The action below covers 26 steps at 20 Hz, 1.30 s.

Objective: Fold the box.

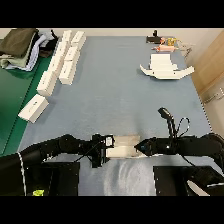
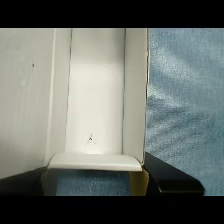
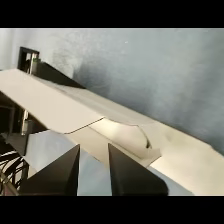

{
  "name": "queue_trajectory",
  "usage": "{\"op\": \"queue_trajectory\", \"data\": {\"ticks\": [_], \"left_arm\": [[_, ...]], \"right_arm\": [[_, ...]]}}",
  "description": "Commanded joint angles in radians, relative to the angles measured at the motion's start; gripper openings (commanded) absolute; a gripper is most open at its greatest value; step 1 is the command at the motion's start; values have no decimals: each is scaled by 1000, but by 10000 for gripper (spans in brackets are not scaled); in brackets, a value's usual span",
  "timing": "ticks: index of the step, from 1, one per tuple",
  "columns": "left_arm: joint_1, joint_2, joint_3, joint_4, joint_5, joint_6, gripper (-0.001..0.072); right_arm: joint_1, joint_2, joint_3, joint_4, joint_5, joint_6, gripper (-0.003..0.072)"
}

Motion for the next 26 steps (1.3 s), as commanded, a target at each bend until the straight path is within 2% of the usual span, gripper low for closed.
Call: {"op": "queue_trajectory", "data": {"ticks": [1, 4, 10, 15, 18, 26], "left_arm": [[0, -1, 1, 0, 0, 0, 461], [0, -1, 1, 0, 0, 0, 462], [0, -1, 1, 0, 0, 0, 461], [0, -1, 1, 0, 0, 0, 461], [0, -1, 1, 0, 0, 0, 461], [0, -1, 1, 0, 0, 0, 462]], "right_arm": [[76, -48, 2, 64, 89, -39, 261], [116, -172, 38, 64, 207, -66, 260], [116, -441, 261, 5, 207, -192, 260], [116, -607, 269, -79, 206, -193, 260], [116, -657, 269, -81, 207, -219, 260], [116, -650, 271, -82, 206, -229, 260]]}}
